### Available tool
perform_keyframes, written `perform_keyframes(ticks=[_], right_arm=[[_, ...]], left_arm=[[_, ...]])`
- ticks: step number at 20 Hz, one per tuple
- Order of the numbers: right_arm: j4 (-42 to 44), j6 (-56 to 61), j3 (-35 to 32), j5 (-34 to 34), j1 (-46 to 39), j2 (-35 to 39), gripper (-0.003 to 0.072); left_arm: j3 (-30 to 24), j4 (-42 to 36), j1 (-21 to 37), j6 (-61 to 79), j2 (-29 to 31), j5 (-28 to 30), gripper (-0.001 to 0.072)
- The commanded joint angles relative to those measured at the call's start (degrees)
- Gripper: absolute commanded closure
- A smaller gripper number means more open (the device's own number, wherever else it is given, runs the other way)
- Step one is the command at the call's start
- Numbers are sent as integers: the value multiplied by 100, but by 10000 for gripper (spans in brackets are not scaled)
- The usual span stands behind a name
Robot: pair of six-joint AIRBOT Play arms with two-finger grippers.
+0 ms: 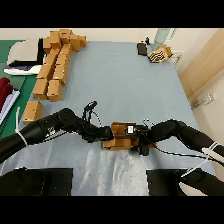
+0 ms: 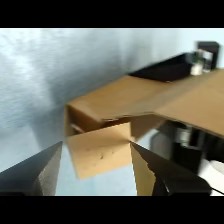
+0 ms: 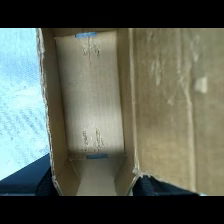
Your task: Fold the box.
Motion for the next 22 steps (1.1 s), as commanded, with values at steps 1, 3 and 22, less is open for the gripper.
perform_keyframes(ticks=[1, 3, 22], right_arm=[[0, 0, 4, 2, 2, -2, 187], [0, 0, 4, 0, 2, -4, 186], [0, 0, 4, 2, 2, -4, 187]], left_arm=[[107, 1187, -310, -1187, -24, 118, 57], [251, 1550, -553, -1591, -31, 229, 57], [2004, 4607, -2138, -5023, -1344, -1473, 89]])
